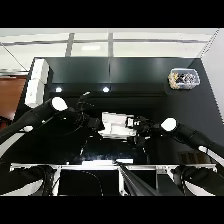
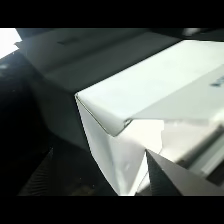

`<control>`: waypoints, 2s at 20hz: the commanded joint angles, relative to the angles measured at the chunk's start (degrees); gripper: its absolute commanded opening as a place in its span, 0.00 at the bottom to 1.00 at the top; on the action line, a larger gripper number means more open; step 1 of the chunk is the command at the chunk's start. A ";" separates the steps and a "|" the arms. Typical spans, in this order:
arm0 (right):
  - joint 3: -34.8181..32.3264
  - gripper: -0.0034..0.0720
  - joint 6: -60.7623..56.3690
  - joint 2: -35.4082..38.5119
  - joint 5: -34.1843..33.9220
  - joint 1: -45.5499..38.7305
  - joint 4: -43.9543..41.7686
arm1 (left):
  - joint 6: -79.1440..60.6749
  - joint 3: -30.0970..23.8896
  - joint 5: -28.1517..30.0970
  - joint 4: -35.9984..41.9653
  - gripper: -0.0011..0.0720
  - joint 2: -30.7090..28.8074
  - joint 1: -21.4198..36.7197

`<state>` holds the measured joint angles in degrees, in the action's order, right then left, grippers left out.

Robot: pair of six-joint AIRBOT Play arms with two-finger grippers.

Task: Fold the box and place the chain.

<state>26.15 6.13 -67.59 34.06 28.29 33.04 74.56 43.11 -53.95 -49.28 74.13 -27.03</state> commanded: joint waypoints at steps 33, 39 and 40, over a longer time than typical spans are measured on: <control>-0.04 0.61 -0.09 -0.04 0.00 0.02 0.00 | 49.99 14.38 -2.12 -36.98 0.37 9.16 -21.33; -0.04 0.61 -0.09 -0.04 0.00 0.02 0.00 | 50.62 14.38 -1.81 -37.31 0.28 9.16 -21.33; -0.04 0.61 -0.09 -0.04 0.00 0.02 0.00 | 50.62 14.38 -1.20 -37.27 0.20 9.16 -21.33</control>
<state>26.11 6.02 -67.59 34.06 28.29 33.04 124.92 57.43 -56.40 -86.61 83.26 -48.34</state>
